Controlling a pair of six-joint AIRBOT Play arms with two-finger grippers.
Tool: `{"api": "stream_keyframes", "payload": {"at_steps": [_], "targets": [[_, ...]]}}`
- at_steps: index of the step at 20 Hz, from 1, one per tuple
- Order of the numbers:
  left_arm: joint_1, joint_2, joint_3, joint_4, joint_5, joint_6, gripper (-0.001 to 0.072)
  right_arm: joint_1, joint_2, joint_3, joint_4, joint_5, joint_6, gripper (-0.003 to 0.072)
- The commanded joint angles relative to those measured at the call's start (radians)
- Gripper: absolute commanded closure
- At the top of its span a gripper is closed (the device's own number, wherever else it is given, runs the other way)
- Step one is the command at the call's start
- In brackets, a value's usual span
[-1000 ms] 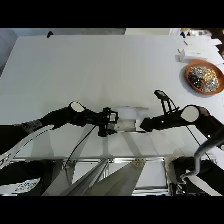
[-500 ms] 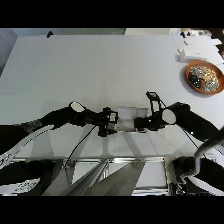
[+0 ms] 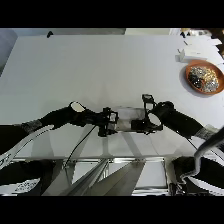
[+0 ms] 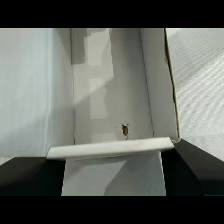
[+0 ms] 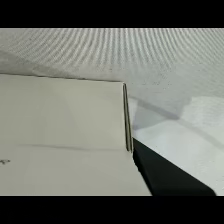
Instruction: Fold the box and place the chain.
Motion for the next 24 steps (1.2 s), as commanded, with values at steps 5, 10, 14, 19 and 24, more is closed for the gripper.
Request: {"api": "stream_keyframes", "payload": {"at_steps": [5,10,14,19,24], "targets": [[0.001,0.0,0.0,0.0,0.0,0.0,0.0698,0.012,-0.012,0.003,-0.015,-0.019,0.031,0.0668],[0.0,0.0,0.0,0.0,0.0,0.0,0.0698,0.012,-0.012,0.004,-0.013,-0.055,0.037,0.0461],[0.001,0.0,0.0,0.0,0.0,0.0,0.0698,0.011,-0.012,0.015,-0.031,-0.054,0.041,0.0439],[0.0,0.0,0.0,0.0,0.0,0.0,0.0698,0.011,-0.012,0.018,-0.102,-0.046,0.092,0.05],[0.0,0.0,0.0,0.0,0.0,0.0,0.0698,0.011,-0.014,0.018,-0.118,-0.045,0.094,0.0607]]}}
